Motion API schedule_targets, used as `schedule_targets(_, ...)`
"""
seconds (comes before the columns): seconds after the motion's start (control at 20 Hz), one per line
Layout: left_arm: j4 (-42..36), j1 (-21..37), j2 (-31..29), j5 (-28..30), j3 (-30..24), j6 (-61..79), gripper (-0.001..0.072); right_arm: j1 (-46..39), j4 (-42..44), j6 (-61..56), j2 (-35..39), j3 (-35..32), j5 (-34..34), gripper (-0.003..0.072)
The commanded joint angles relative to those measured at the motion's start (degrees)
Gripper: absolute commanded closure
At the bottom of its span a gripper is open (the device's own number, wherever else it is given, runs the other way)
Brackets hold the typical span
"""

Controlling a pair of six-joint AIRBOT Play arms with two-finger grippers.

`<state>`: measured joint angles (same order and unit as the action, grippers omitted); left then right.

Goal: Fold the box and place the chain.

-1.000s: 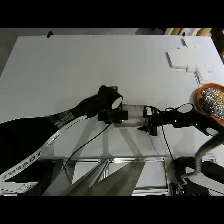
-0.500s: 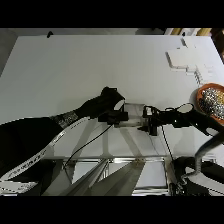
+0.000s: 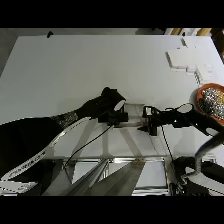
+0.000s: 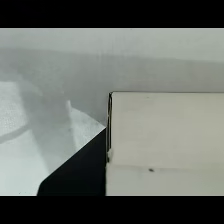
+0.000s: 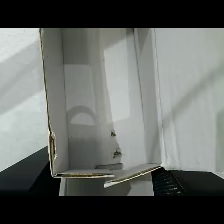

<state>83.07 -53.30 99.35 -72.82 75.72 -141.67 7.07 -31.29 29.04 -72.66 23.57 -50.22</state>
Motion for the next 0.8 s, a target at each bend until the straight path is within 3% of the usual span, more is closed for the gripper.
schedule_targets(0.0,0.24,0.02,0.0,-0.79,0.0,0.44,0.0708,0.0,0.02,-0.04,0.0,-0.02,-0.02,0.0289)
schedule_targets(0.05,0.31,0.07,-0.09,-0.72,0.0,0.44,0.0692,0.0,0.02,-0.04,0.0,-0.02,-0.02,0.0289)
schedule_targets(0.2,0.02,0.55,-1.18,0.52,-0.02,5.66,0.0424,0.0,0.02,-0.04,0.0,-0.02,-0.02,0.0289)
schedule_targets(0.3,-0.42,1.57,-2.82,1.62,-0.04,11.37,0.0421,0.0,0.02,-0.04,0.0,-0.02,-0.02,0.0289)
schedule_targets(0.4,-2.16,2.78,-5.38,-0.81,-0.44,18.69,0.0421,0.0,0.02,-0.04,0.0,-0.02,-0.02,0.0289)
schedule_targets(0.6,-5.68,6.38,-13.35,-1.16,-3.39,29.16,0.0416,0.0,0.02,-0.04,0.0,-0.02,-0.02,0.0289)
schedule_targets(0.65,-6.62,7.48,-15.87,-0.98,-5.03,32.04,0.0364,0.0,0.02,-0.04,0.0,-0.02,-0.02,0.0289)
schedule_targets(0.75,-8.09,9.92,-22.14,-0.13,-10.16,36.35,-0.0004,0.0,0.0,-0.04,0.0,-0.02,-0.02,0.0289)
